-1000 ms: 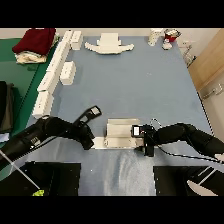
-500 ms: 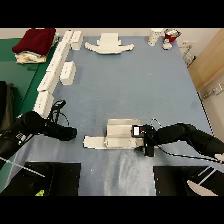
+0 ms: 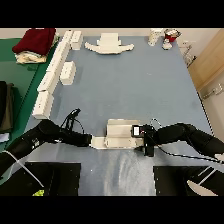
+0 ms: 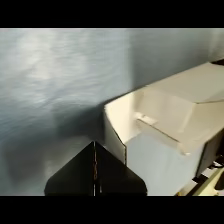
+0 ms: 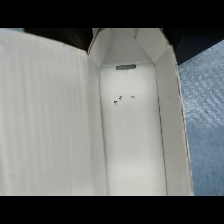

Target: Fold the box.

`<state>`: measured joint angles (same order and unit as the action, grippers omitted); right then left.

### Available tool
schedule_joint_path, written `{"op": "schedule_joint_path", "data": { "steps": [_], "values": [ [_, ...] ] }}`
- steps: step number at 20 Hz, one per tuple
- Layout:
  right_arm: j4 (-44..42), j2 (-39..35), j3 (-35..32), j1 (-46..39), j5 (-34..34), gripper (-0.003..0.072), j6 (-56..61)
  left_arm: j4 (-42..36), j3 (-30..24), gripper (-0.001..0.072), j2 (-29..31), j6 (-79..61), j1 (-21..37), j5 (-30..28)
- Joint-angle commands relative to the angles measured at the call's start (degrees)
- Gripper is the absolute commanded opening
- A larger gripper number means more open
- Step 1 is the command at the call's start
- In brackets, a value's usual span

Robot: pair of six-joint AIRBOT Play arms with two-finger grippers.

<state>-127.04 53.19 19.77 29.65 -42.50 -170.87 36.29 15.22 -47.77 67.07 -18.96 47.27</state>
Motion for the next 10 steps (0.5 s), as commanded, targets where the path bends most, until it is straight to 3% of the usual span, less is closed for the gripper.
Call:
{"op": "schedule_joint_path", "data": {
  "steps": [1, 10],
  "values": [
    [0.0, 0.0, 0.0, 0.0, 0.0, 0.0487, 0.0, -8.5, 0.0, 0.0013, -0.5, -5.1, -4.5, -3.3],
    [0.0, 0.0, 0.0, 0.0, 0.0, 0.0487, 0.0, -8.0, 4.1, 0.0018, -0.5, -5.2, -4.2, -1.7]
  ]
}}
